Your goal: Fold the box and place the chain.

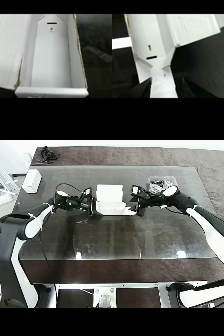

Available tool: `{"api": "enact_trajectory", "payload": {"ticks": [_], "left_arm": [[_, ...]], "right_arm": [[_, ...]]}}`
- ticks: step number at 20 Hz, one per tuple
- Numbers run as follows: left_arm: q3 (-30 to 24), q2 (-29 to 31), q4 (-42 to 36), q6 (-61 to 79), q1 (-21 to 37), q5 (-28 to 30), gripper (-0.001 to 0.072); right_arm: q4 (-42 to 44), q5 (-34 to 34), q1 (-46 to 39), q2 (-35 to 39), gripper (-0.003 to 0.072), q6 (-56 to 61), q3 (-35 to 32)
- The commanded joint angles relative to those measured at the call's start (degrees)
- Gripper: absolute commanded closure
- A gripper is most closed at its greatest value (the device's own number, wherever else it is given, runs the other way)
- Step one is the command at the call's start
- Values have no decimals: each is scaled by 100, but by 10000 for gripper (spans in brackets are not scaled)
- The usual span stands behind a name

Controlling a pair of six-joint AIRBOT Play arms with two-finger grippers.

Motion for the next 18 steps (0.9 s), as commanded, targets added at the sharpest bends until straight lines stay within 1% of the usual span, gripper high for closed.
{"api": "enact_trajectory", "payload": {"ticks": [1, 3, 7, 10, 11, 12, 13, 14, 15, 16, 17, 18], "left_arm": [[2, 4, 2, 0, 0, 0, 420], [2, 4, 2, 0, 0, 0, 420], [2, 4, -4, 0, 0, 0, 420], [2, 4, -7, 0, 0, 0, 420], [2, 4, -7, 0, 0, 0, 419], [2, 4, -9, 0, 0, 0, 420], [2, 4, -9, 0, 0, 2, 419], [2, 4, -9, 0, 0, 0, 420], [2, 4, -9, 0, 0, 0, 420], [2, 4, -9, 0, 0, 0, 419], [2, 4, -9, 0, 0, 0, 419], [2, 4, -9, 0, 0, 0, 420]], "right_arm": [[146, 210, 2, -70, 184, -330, -44], [284, 284, 2, -109, 167, -420, -2], [472, 358, 9, -286, 167, -439, 201], [741, 684, 22, -494, 173, -435, 407], [789, 835, 46, -540, 190, -433, 461], [815, 892, 83, -575, 263, -433, 487], [835, 903, 96, -588, 271, -435, 490], [831, 918, 118, -599, 320, -435, 490], [866, 918, 127, -621, 384, -437, 490], [916, 916, 127, -634, 413, -439, 490], [968, 916, 127, -658, 421, -439, 494], [1078, 914, 127, -680, 459, -446, 496]]}}
